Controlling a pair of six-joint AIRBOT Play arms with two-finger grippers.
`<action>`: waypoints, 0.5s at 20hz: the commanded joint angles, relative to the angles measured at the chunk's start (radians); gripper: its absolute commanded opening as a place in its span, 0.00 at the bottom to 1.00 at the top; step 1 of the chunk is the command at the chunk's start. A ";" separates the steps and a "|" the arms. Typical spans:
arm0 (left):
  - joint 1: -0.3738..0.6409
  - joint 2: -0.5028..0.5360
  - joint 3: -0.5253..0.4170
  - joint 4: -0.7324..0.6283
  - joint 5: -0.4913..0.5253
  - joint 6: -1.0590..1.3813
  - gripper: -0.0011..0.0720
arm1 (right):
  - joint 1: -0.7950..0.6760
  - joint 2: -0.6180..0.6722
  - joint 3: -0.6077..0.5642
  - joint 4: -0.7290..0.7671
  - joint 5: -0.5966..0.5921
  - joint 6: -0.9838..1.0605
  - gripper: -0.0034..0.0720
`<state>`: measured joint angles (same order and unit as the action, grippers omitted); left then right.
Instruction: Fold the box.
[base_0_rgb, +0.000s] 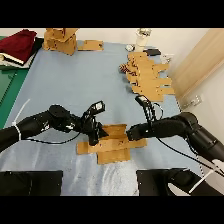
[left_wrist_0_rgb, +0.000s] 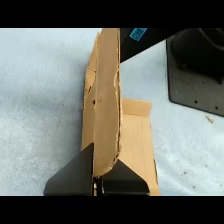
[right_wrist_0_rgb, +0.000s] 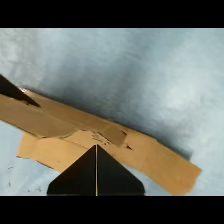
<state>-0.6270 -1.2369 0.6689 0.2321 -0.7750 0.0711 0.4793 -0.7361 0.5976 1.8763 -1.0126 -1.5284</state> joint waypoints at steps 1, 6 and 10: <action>-0.034 0.003 0.001 0.037 0.044 0.049 0.03 | 0.021 0.081 -0.064 -0.132 0.000 0.173 0.05; -0.032 0.000 -0.012 0.037 0.080 0.071 0.03 | 0.021 0.188 -0.093 -0.153 -0.024 0.239 0.05; -0.017 0.001 -0.035 0.029 0.084 0.063 0.03 | 0.021 0.195 -0.095 -0.153 -0.043 0.247 0.05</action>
<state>-0.6525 -1.2350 0.6464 0.2619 -0.7048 0.1345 0.4992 -0.5575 0.5076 1.7340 -1.0439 -1.3064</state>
